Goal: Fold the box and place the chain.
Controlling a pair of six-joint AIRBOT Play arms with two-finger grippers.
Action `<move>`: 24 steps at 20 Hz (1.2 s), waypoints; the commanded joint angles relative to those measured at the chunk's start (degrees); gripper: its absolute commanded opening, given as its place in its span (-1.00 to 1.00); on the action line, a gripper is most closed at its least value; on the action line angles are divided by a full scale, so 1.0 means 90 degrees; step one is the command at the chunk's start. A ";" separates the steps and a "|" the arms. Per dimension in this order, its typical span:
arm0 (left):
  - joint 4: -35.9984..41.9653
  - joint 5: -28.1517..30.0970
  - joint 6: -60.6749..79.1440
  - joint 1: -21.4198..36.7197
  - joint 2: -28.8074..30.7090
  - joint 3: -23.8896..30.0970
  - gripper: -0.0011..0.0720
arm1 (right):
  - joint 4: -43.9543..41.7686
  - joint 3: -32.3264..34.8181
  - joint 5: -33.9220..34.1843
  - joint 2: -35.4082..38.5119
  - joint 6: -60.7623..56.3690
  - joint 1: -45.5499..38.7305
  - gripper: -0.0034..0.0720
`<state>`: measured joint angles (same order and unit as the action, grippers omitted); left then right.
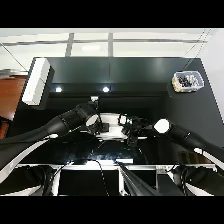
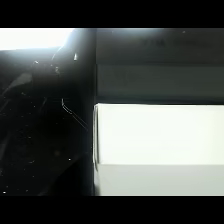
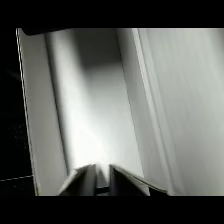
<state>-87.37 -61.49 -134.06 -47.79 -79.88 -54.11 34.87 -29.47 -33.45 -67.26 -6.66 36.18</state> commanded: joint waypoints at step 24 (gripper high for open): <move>0.0002 -0.0034 0.0015 0.0005 -0.0112 0.0000 -0.89 | 0.0891 0.0746 -0.2725 0.0648 -0.7616 -0.3512 -0.86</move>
<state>-87.37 -61.73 -133.91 -47.79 -80.79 -54.15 46.15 -23.05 -60.55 -60.36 -74.46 1.98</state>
